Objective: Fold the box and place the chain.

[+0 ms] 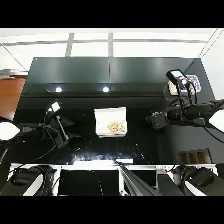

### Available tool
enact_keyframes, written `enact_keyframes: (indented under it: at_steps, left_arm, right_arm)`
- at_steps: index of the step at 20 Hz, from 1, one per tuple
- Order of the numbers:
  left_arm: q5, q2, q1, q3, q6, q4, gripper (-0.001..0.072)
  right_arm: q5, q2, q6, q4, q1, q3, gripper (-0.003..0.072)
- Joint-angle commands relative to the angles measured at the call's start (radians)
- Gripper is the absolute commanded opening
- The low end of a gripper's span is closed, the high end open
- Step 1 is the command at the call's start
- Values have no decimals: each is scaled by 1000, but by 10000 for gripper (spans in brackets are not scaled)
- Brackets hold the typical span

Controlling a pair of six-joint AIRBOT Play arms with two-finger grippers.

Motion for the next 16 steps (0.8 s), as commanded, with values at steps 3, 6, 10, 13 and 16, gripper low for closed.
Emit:
enact_keyframes:
  at_steps: [3,6,10,13,16]
  left_arm:
    - [114,-60,-76,-24,459,-59,707]
    - [170,-150,-122,-24,531,-59,707]
    - [205,-258,-186,-23,632,-59,706]
    - [262,-282,-191,-23,607,-117,706]
    - [280,-322,-189,-2,515,-188,705]
  right_arm:
    - [8,0,23,-20,0,0,703]
    - [8,0,42,-20,0,0,703]
    - [15,0,65,-20,0,0,703]
    - [14,0,71,-19,0,0,703]
    - [14,0,89,-19,0,0,703]
